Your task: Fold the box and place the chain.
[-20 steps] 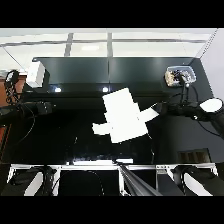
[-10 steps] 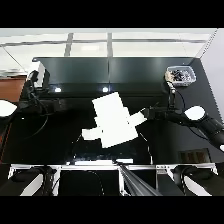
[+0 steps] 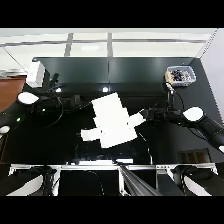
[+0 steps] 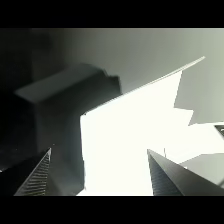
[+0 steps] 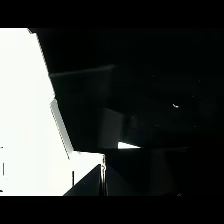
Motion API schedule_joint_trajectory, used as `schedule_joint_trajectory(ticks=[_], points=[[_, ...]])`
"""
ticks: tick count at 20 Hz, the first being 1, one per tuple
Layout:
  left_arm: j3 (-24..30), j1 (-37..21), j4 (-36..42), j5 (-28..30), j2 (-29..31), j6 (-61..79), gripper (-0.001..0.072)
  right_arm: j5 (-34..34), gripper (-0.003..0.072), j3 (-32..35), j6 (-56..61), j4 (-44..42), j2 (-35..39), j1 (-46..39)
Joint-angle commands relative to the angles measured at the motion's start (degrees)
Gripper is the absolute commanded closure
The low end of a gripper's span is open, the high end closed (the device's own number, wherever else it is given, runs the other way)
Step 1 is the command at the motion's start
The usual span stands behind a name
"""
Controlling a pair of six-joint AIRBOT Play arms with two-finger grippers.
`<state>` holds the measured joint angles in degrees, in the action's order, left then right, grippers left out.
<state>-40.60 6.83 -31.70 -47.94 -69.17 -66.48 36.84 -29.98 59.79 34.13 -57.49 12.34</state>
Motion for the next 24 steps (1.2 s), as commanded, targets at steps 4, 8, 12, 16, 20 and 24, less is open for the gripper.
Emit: schedule_joint_trajectory(ticks=[4, 8, 12, 16, 20, 24], points=[[-8.00, 0.28, 2.60, -11.21, -14.62, 0.42, 0.0000, 0.24, 0.0673, 0.13, 0.00, -0.02, 0.00, 0.07], [-8.87, 0.81, 3.17, -19.89, -19.28, 5.11, 0.0001, 0.22, 0.0673, 0.13, 0.00, 0.00, 0.00, 0.07], [-9.03, 5.22, 8.76, -22.91, -23.17, 12.66, 0.0004, 0.28, 0.0673, 0.13, 0.00, -0.02, 0.00, 0.07], [-12.55, 7.69, 8.92, -26.51, -27.34, 14.93, 0.0178, 0.81, 0.0673, 0.13, 0.00, -0.02, 0.00, 0.07], [-18.60, 8.61, 3.54, -34.10, -30.97, 16.02, 0.0463, 1.07, 0.0673, 0.13, 0.00, 0.02, 0.00, 0.07], [-23.67, 8.94, 0.72, -39.74, -32.94, 18.10, 0.0499, 1.42, 0.0673, 0.13, 0.00, 0.09, 0.00, 0.07]])
